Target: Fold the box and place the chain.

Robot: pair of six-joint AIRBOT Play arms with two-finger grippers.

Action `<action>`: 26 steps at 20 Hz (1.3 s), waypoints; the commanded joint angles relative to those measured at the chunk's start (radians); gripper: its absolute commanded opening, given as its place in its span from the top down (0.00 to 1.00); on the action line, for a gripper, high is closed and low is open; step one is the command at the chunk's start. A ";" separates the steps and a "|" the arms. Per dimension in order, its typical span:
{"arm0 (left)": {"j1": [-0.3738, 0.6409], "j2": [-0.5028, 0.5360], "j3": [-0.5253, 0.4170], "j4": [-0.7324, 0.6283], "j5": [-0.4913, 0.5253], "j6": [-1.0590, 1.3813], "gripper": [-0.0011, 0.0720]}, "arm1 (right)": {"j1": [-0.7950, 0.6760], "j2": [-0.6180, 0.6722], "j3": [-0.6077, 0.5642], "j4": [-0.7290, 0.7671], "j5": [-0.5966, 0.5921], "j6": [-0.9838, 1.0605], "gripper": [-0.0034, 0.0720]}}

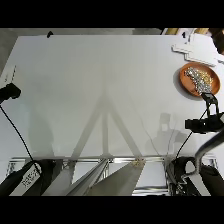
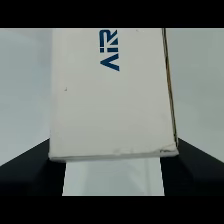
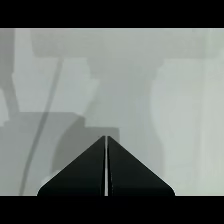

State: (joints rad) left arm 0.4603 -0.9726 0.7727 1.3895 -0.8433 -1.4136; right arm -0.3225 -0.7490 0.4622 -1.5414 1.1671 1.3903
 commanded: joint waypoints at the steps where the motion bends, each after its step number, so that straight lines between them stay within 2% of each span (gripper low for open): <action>1: 0.045 -0.077 0.000 0.056 -0.095 -0.070 0.51 | -0.001 0.001 -0.001 0.000 0.000 0.000 0.93; 2: 0.045 -0.101 0.000 0.073 -0.116 -0.094 0.50 | -0.001 0.001 -0.001 0.000 0.000 0.000 0.93; 3: 0.045 -0.124 0.000 0.089 -0.136 -0.110 0.40 | -0.001 0.001 -0.001 0.000 0.000 0.000 0.93; 4: 0.045 -0.145 0.000 0.089 -0.153 -0.118 0.23 | -0.001 0.001 -0.001 0.000 0.000 0.000 0.93; 5: 0.045 -0.159 0.000 0.089 -0.164 -0.117 0.20 | -0.001 0.001 -0.001 0.000 0.000 0.000 0.93; 8: 0.043 -0.170 -0.001 0.088 -0.167 -0.117 0.19 | -0.001 0.001 -0.001 0.000 0.000 0.000 0.93; 9: 0.043 -0.170 -0.001 0.084 -0.172 -0.117 0.01 | -0.001 0.001 -0.001 0.000 0.000 0.000 0.93; 13: 0.034 -0.129 0.000 0.059 -0.191 -0.117 0.03 | -0.001 0.001 -0.001 0.000 0.000 0.000 0.93; 21: -0.129 0.199 0.000 0.061 -0.195 -0.116 0.04 | -0.001 0.001 0.000 0.000 0.000 0.000 0.93; 26: -0.192 0.309 0.000 0.063 -0.262 -0.116 0.04 | -0.001 0.001 -0.001 0.000 0.000 0.000 0.93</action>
State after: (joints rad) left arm 0.3046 -0.7261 0.7723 1.4494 -1.0687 -1.5299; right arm -0.3225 -0.7490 0.4622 -1.5414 1.1667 1.3903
